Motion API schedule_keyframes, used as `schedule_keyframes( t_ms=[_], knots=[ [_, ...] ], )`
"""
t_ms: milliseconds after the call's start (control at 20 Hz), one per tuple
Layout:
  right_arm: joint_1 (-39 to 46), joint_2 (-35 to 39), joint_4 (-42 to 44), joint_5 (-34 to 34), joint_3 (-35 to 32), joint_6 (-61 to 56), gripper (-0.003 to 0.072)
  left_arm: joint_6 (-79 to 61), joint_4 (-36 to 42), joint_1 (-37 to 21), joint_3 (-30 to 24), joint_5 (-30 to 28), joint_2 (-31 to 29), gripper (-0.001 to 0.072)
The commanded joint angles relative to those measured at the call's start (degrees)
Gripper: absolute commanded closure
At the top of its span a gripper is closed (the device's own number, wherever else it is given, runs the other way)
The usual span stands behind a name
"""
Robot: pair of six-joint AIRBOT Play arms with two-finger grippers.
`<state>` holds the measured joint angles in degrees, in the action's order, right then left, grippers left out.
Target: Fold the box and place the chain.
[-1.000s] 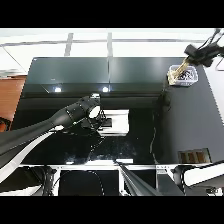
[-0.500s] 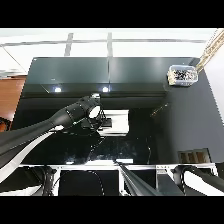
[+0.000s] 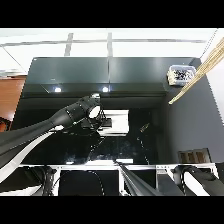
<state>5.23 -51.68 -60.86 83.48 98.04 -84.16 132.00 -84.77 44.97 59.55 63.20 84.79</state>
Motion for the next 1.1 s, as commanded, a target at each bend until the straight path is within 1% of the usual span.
schedule_keyframes(
  t_ms=[0, 100, 150, 350, 500, 600, 750, 900, 1050],
  knots=[
    [-7.1, 2.51, 7.34, 5.4, -5.51, 0.63, 0.0672, -0.02, -0.02, -0.04, 0.04, 0.07, 0.04, 0.0683],
    [-12.02, 2.49, 14.4, 3.21, -10.14, 0.66, 0.0672, -0.02, -0.02, -0.04, 0.04, 0.04, 0.04, 0.0683],
    [-14.49, 2.49, 16.52, 1.18, -12.39, 0.68, 0.0672, -0.02, -0.02, -0.04, 0.04, 0.04, 0.04, 0.0683],
    [-23.1, 2.4, 17.42, -10.34, -19.43, 0.61, 0.0672, -0.02, 0.0, -0.04, 0.04, 0.07, 0.04, 0.0683],
    [-27.56, 1.4, 17.29, -15.32, -23.34, 0.61, 0.0672, -0.02, -0.02, -0.04, 0.04, 0.09, 0.04, 0.0683],
    [-29.22, 0.68, 16.37, -16.68, -27.45, 0.35, 0.0672, -0.02, -0.02, -0.04, 0.04, 0.07, 0.04, 0.0683],
    [-29.53, 0.39, 15.19, -21.51, -36.28, -0.66, 0.0672, -0.02, -0.02, -0.04, 0.04, 0.07, 0.04, 0.0683],
    [-29.53, 0.39, 16.85, -27.02, -45.2, -0.66, 0.0672, -0.02, -0.02, -0.04, 0.04, 0.07, 0.04, 0.0683],
    [-29.66, 0.39, 19.1, -28.7, -49.96, -0.68, 0.0671, -0.02, -0.02, -0.04, 0.04, 0.07, 0.04, 0.0683]
  ],
)
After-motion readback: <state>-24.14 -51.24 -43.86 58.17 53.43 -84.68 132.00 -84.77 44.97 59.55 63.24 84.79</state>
